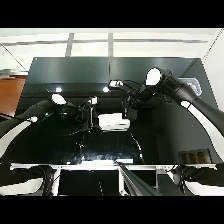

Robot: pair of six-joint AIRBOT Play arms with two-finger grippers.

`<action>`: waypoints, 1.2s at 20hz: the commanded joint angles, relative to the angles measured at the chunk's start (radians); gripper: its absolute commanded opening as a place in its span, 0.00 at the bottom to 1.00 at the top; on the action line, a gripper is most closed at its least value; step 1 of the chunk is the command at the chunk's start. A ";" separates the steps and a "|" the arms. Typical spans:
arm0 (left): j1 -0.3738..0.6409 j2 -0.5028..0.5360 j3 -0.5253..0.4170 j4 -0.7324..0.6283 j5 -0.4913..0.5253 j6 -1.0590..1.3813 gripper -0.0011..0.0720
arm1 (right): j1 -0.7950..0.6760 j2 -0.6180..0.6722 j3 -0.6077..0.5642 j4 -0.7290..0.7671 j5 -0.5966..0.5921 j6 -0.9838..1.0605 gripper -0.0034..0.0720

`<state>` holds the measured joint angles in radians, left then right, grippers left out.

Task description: Fold the box and place the chain.

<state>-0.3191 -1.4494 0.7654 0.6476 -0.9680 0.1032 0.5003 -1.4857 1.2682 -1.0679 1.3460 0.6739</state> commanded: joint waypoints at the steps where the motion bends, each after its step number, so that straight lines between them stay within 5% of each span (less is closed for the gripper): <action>1: 0.000 0.000 0.000 0.000 -0.001 0.000 0.68 | 0.002 0.000 0.000 -0.025 -0.004 0.003 0.44; 2: 0.000 0.000 0.000 0.000 -0.001 0.000 0.68 | 0.002 0.000 0.000 -0.026 -0.004 0.003 0.34; 4: 0.000 0.000 0.000 0.000 -0.001 0.000 0.68 | 0.002 0.000 0.000 -0.026 -0.004 0.003 0.30; 23: 0.000 0.000 0.000 0.000 -0.001 0.000 0.68 | 0.033 0.000 -0.006 -0.056 -0.008 0.049 0.33; 24: 0.000 0.000 0.000 0.000 -0.001 0.000 0.68 | 0.033 0.000 -0.006 -0.056 -0.008 0.053 0.39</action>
